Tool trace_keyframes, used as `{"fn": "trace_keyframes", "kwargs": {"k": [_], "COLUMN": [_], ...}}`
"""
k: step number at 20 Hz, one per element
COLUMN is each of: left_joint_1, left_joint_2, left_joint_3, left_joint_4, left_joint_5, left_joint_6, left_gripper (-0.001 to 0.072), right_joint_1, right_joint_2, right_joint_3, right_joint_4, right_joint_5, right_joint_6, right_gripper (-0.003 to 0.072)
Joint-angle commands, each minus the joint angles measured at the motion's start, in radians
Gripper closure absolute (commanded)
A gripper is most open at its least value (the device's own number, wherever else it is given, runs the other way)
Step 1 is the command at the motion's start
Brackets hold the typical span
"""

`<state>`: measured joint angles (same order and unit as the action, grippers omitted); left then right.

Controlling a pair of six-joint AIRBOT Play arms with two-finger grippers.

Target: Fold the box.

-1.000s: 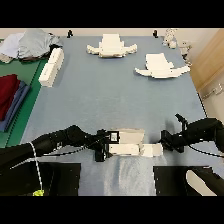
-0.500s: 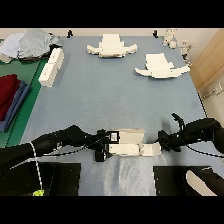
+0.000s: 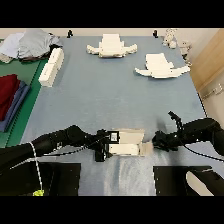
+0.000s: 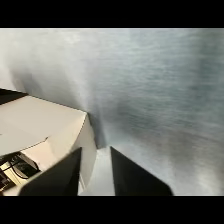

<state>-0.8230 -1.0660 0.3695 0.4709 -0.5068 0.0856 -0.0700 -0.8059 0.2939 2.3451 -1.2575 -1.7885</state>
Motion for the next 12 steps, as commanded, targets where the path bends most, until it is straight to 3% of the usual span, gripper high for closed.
{"fn": "trace_keyframes", "kwargs": {"k": [1,2,3,4,12], "left_joint_1": [0.000,0.000,0.000,0.000,0.000], "left_joint_2": [0.000,0.000,0.000,0.000,0.000], "left_joint_3": [0.000,0.000,0.000,0.000,0.000], "left_joint_4": [0.000,0.000,0.000,0.000,0.000], "left_joint_5": [0.000,0.000,0.000,0.000,0.000], "left_joint_6": [0.000,0.000,0.000,0.000,0.000], "left_gripper": [0.0249,0.0249,0.0249,0.0249,0.0249], "right_joint_1": [0.003,0.003,0.004,0.013,0.299], "right_joint_2": [0.079,0.093,0.099,0.098,0.095], "right_joint_3": [0.000,0.000,0.000,0.000,0.031], "right_joint_4": [0.033,0.047,0.060,0.068,0.012], "right_joint_5": [-0.021,-0.027,-0.031,-0.027,0.154], "right_joint_6": [0.000,-0.004,-0.005,-0.010,0.096], "right_gripper": [0.0372,0.0345,0.0209,0.0131,0.0140]}}
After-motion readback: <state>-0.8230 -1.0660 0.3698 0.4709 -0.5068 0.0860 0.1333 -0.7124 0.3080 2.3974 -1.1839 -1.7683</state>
